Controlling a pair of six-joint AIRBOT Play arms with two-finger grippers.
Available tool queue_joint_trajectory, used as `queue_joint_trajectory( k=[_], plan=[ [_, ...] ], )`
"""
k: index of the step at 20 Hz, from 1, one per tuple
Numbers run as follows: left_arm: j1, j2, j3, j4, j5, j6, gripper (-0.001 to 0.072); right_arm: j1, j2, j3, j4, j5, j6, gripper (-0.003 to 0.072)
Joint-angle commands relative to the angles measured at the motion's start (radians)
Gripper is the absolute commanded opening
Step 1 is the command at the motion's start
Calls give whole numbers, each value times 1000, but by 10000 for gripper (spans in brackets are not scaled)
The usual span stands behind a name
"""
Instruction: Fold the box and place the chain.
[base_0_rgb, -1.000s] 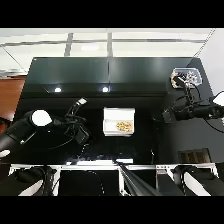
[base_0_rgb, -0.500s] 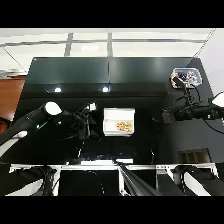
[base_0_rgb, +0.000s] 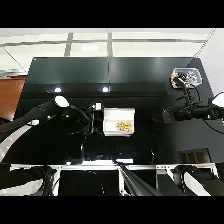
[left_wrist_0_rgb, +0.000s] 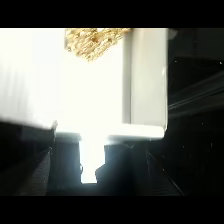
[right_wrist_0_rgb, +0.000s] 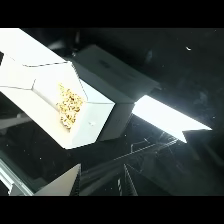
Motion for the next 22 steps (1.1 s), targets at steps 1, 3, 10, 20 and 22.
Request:
queue_joint_trajectory(
  k=[1,3,10,20,22],
  plan=[
    [-7,-16,10,-48,-3,60,712,0,0,0,0,-26,0,322],
    [-16,-19,10,-46,3,60,713,1,0,0,0,-28,0,322],
    [-57,-31,11,-57,39,60,712,0,0,0,0,-28,0,322],
    [-98,-29,13,-60,63,60,393,142,-13,-3,30,-380,106,706],
    [-98,-29,13,-60,62,60,393,232,-74,19,94,-517,140,704]
  ],
)
